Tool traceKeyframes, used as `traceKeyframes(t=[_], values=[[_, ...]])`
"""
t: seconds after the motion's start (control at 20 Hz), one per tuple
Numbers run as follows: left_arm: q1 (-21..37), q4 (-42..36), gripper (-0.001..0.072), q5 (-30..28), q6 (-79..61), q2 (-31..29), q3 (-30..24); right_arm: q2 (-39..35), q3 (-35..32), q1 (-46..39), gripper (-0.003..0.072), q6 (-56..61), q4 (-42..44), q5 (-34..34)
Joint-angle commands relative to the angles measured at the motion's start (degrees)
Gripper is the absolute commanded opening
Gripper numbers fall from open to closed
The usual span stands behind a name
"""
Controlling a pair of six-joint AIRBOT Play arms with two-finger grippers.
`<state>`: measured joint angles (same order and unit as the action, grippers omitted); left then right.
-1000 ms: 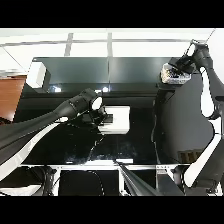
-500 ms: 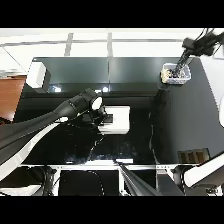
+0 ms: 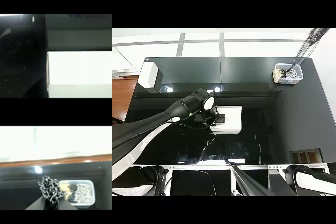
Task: Fold the box and place the chain.
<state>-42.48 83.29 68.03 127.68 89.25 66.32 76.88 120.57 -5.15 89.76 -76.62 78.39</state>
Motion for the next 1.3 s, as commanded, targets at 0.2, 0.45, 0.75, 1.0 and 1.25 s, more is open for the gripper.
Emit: traceKeyframes(t=[0.2,0.45,0.75,1.0,1.25], values=[[0.02,0.00,0.0026,0.00,0.00,0.04,0.00,-14.53,-4.96,0.28,0.0009,-2.75,14.71,11.04],[0.02,0.00,0.0026,0.02,0.00,0.04,0.00,-17.03,-6.73,0.28,0.0009,-4.17,31.47,14.19],[0.02,0.00,0.0026,0.22,0.00,0.04,0.00,-17.00,-8.41,7.56,0.0009,-3.80,39.76,13.09],[0.02,0.00,0.0026,0.20,0.00,0.04,0.00,-15.69,-9.92,16.68,0.0009,-3.85,38.29,7.26],[0.02,0.00,0.0026,0.17,-0.02,0.04,0.00,-12.94,-9.92,21.64,0.0009,-3.85,36.70,2.73]])
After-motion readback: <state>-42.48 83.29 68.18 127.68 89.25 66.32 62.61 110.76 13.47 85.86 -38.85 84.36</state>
